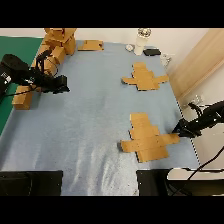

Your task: Fold the box.

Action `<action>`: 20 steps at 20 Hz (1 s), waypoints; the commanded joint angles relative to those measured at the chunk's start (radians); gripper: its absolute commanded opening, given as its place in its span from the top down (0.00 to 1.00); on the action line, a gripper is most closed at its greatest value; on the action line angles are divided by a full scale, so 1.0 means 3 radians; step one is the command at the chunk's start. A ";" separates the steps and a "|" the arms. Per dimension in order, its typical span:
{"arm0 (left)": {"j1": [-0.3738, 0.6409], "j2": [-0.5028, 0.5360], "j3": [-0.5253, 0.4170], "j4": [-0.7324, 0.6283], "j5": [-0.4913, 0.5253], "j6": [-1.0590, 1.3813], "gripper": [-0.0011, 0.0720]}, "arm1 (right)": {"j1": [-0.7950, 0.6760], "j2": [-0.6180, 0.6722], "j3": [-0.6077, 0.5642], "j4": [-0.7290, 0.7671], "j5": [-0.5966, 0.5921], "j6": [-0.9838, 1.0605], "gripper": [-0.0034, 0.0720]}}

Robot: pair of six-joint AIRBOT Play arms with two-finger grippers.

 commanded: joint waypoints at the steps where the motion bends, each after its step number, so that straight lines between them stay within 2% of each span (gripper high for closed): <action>1: -0.0003 -0.0001 -0.0003 -0.0058 -0.0098 0.0047 0.96 | -0.0001 -0.0001 -0.0033 0.0267 -0.0029 -0.0008 0.37; 2: -0.0003 -0.0001 -0.0003 -0.0069 -0.0106 0.0055 0.96 | 0.0000 -0.0001 -0.0060 0.0392 -0.0075 -0.0008 0.37; 3: -0.0003 -0.0001 -0.0003 -0.0106 -0.0123 0.0078 0.76 | 0.0015 -0.0001 -0.0090 0.0497 -0.0144 -0.0006 0.37; 4: -0.0003 -0.0001 -0.0003 -0.0169 -0.0158 0.0094 0.33 | 0.0062 -0.0001 -0.0113 0.0520 -0.0221 -0.0004 0.38; 5: -0.0003 -0.0001 -0.0003 -0.0286 -0.0174 0.0130 0.26 | 0.0131 -0.0001 -0.0136 0.0520 -0.0300 0.0000 0.45; 6: -0.0003 -0.0001 -0.0003 -0.0395 -0.0184 0.0145 0.27 | 0.0209 -0.0001 -0.0158 0.0520 -0.0356 0.0006 0.53; 9: -0.0003 -0.0001 -0.0001 -0.0647 -0.0270 0.0142 0.27 | 0.0498 -0.0001 -0.0235 0.0507 -0.0381 0.0006 0.53; 10: -0.0003 -0.0001 -0.0001 -0.0716 -0.0327 0.0144 0.27 | 0.0595 -0.0001 -0.0263 0.0510 -0.0383 0.0006 0.59; 12: -0.0003 -0.0001 -0.0001 -0.0792 -0.0444 0.0132 0.27 | 0.0811 0.0000 -0.0295 0.0539 -0.0409 0.0008 0.85; 13: -0.0003 -0.0001 -0.0001 -0.0821 -0.0487 0.0122 0.27 | 0.0940 0.0000 -0.0295 0.0576 -0.0417 0.0008 0.87; 14: -0.0003 -0.0001 -0.0001 -0.0894 -0.0544 0.0118 0.27 | 0.1099 0.0000 -0.0294 0.0656 -0.0411 0.0004 0.95; 16: -0.0003 -0.0001 -0.0001 -0.1101 -0.0682 0.0122 0.27 | 0.1423 0.0000 -0.0287 0.0905 -0.0214 0.0001 0.95; 20: -0.0003 -0.0001 -0.0003 -0.1534 -0.0955 0.0310 0.28 | 0.2106 0.0000 -0.0287 0.1722 0.0661 -0.0065 0.95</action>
